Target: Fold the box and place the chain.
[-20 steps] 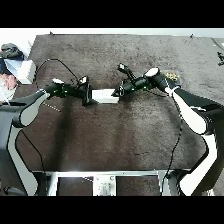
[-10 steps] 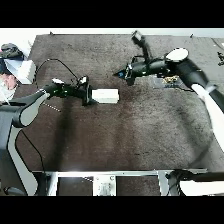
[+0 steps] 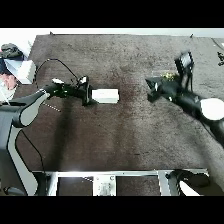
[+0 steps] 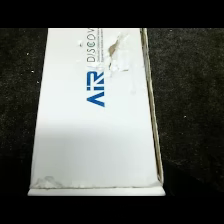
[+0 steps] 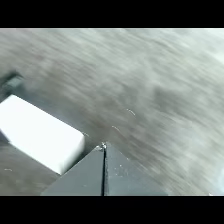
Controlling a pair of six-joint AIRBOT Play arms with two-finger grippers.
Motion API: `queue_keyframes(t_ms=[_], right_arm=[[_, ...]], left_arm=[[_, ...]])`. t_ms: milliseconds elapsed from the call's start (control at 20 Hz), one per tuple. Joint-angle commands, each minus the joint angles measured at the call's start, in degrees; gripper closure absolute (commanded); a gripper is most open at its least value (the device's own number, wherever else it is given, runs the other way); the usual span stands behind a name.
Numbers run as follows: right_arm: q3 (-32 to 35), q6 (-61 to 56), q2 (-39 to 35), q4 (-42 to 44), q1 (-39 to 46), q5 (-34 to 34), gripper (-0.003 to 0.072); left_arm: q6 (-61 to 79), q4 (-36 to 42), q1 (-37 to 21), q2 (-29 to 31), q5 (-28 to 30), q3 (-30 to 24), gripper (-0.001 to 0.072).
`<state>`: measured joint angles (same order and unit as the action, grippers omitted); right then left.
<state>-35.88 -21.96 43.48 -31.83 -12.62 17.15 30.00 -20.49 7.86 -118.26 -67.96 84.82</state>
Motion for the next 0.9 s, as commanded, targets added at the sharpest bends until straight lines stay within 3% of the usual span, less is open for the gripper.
queue_keyframes(t_ms=[0,300,850], right_arm=[[16.22,-0.44,-14.38,0.72,-0.04,-13.75,0.0671],[31.08,-0.39,-30.64,4.20,-0.04,-22.08,0.0671],[31.85,-0.37,-32.28,3.32,-0.04,-23.04,0.0671]], left_arm=[[0.04,-0.02,-0.04,-0.02,0.02,0.00,0.0372],[0.04,-0.02,-0.04,-0.02,0.00,0.00,0.0372],[0.04,0.00,-0.04,-0.02,0.00,0.02,0.0372]])
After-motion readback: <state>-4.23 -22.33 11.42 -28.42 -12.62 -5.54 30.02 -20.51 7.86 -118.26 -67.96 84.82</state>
